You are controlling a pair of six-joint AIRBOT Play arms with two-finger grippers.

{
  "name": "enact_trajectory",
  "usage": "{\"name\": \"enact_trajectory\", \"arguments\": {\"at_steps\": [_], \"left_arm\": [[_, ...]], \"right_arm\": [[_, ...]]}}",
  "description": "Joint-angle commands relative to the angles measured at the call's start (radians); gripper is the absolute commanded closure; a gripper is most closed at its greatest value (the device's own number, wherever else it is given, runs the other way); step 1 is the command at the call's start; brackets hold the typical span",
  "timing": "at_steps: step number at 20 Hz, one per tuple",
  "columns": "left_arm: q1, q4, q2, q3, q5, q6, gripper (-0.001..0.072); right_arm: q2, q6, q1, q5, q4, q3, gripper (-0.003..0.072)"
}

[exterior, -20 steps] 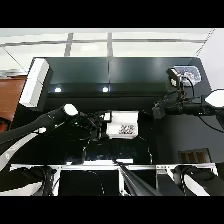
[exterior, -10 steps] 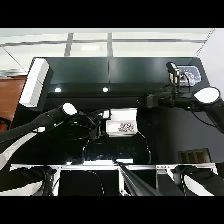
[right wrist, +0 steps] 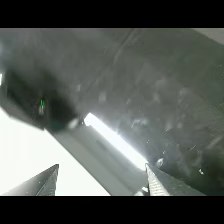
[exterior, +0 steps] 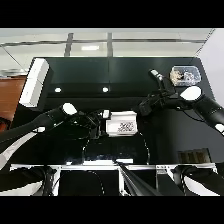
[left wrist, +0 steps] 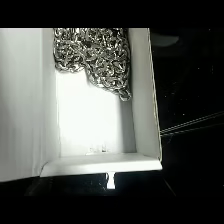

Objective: Fold the box and place the chain.

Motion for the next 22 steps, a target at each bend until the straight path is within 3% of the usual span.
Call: {"name": "enact_trajectory", "arguments": {"at_steps": [1,4,9,19,20,21,22], "left_arm": [[0.0,0.0,-0.001,0.0,0.0,0.0,0.0441],[0.0,0.0,-0.001,0.0,0.0,0.0,0.0441],[0.0,0.0,-0.001,0.0,0.0,0.0,0.0441],[0.0,0.0,-0.001,0.0,0.0,0.0,0.0441],[0.0,0.0,-0.001,0.0,0.0,0.0,0.0441],[0.0,0.0,-0.001,0.0,0.0,0.0,0.0441],[0.0,0.0,-0.001,0.0,0.0,0.0,0.0441]], "right_arm": [[-0.004,-0.235,0.012,0.172,-0.048,0.009,0.0055],[-0.004,-0.368,0.022,0.256,-0.064,0.014,0.0055],[-0.004,-0.408,0.068,0.25,-0.076,0.014,0.0055],[-0.006,-0.42,0.121,0.147,-0.146,0.014,0.0065],[-0.006,-0.416,0.129,0.149,-0.142,0.014,0.0177],[-0.006,-0.395,0.136,0.145,-0.14,0.014,0.0346],[-0.006,-0.383,0.138,0.14,-0.141,0.014,0.0371]]}}
